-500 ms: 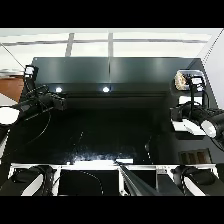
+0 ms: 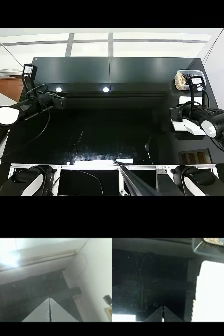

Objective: Fold the box and place the chain.

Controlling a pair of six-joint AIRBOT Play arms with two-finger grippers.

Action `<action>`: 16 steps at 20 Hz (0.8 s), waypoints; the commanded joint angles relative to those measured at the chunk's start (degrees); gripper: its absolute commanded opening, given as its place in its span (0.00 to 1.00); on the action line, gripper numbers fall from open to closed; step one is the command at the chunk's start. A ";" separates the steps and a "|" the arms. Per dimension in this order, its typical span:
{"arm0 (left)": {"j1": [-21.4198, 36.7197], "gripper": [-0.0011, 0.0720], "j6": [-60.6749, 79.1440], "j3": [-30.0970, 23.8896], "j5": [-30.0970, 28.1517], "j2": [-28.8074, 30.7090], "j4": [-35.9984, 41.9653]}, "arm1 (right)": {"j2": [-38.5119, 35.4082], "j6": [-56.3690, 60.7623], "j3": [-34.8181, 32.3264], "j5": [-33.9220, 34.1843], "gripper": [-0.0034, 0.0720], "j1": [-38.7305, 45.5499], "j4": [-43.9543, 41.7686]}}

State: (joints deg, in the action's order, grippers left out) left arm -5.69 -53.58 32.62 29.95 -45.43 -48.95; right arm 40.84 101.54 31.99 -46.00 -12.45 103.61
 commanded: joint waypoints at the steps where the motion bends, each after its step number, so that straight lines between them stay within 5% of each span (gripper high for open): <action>1: 0.04 0.06 0.00 -0.02 -0.39 0.02 -0.02 | -0.02 0.02 -0.02 0.00 0.09 -0.07 -0.02; 16: 0.04 0.06 0.00 -0.02 -0.39 0.02 0.00 | -0.02 0.04 -0.04 5.07 0.10 -0.04 -3.04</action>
State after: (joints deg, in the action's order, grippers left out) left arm -5.69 -53.58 32.62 29.58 -45.43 -48.93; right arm 40.84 101.56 31.97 -43.13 -12.45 102.04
